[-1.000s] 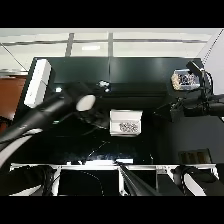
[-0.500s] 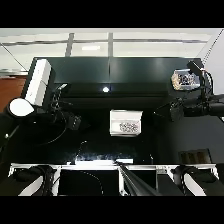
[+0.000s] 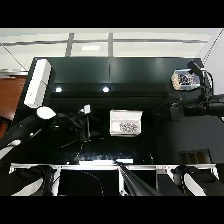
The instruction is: Fold the box and place the chain.
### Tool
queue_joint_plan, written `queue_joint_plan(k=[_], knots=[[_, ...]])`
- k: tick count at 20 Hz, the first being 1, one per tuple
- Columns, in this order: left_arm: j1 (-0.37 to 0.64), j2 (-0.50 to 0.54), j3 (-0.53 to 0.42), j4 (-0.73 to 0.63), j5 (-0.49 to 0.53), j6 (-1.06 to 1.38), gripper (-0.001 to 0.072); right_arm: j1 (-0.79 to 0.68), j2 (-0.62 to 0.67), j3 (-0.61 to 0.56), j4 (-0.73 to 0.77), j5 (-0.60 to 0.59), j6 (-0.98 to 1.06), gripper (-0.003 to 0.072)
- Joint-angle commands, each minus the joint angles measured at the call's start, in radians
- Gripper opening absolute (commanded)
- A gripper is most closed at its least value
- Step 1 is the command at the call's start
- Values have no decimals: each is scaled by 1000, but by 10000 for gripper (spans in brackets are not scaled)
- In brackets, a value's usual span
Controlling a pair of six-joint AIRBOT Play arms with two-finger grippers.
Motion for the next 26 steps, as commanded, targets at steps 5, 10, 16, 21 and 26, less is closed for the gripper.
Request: queue_joint_plan(k=[5, 10, 16, 21, 26], knots=[[-7, -187, 98, -43, 0, 151, 713, 0, 0, 0, -2, -30, 3, 440], [-39, -202, 111, -58, 4, 114, 713, 0, 0, 0, -2, -30, 3, 440], [-95, -245, 164, -38, 5, 77, 713, 0, 0, 0, -17, -28, 3, 440], [-113, -247, 169, -7, 6, 76, 713, 0, 0, 0, -24, -29, 3, 441], [-113, -247, 169, -5, 21, 61, 713, 0, 0, 0, -39, -32, 3, 440]])
